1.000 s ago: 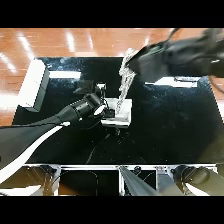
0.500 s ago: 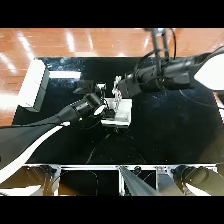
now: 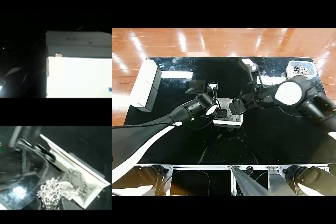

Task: Fold the box and place the chain.

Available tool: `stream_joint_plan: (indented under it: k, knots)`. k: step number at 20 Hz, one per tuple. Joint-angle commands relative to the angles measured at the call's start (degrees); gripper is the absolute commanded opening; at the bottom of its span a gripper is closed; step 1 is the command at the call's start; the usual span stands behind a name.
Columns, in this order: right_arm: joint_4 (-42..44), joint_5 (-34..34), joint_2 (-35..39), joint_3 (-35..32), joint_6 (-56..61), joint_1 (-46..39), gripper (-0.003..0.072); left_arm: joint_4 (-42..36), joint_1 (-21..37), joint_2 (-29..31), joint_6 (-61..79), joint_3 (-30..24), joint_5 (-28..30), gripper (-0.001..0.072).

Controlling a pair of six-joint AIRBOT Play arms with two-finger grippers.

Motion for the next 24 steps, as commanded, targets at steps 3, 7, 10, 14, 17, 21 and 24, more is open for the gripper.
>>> stream_joint_plan:
  k: [3,7,10,14,17,21,24]
  knots:
    - [-0.11,-6.78,-2.40,-1.62,-0.02,0.02,0.0031,-0.04,-0.04,0.04,0.02,0.00,0.70,0.0017]
    - [-3.58,-7.50,-2.58,-1.62,0.04,-0.09,0.0031,-0.04,-0.04,0.04,0.02,0.00,0.74,0.0017]
    - [-3.72,-7.32,-2.58,-1.62,0.04,-0.09,0.0031,-0.04,-0.04,0.04,0.02,0.00,0.74,0.0017]
    - [-3.34,-7.30,-2.58,-1.62,0.02,-0.07,0.0031,-0.04,-0.04,0.04,0.02,0.00,0.74,0.0017]
    - [-3.37,-7.34,-2.58,-1.60,0.02,-0.07,0.0031,-0.04,-0.04,0.04,0.02,0.00,0.76,0.0017]
    - [-3.34,-7.32,-2.58,-1.62,0.04,-0.07,0.0033,-0.04,-0.04,0.04,0.02,0.00,0.76,0.0017]
    - [-3.34,-6.34,-2.58,-1.62,0.04,-0.07,0.0514,-0.04,-0.04,0.04,0.02,0.00,0.76,0.0017]
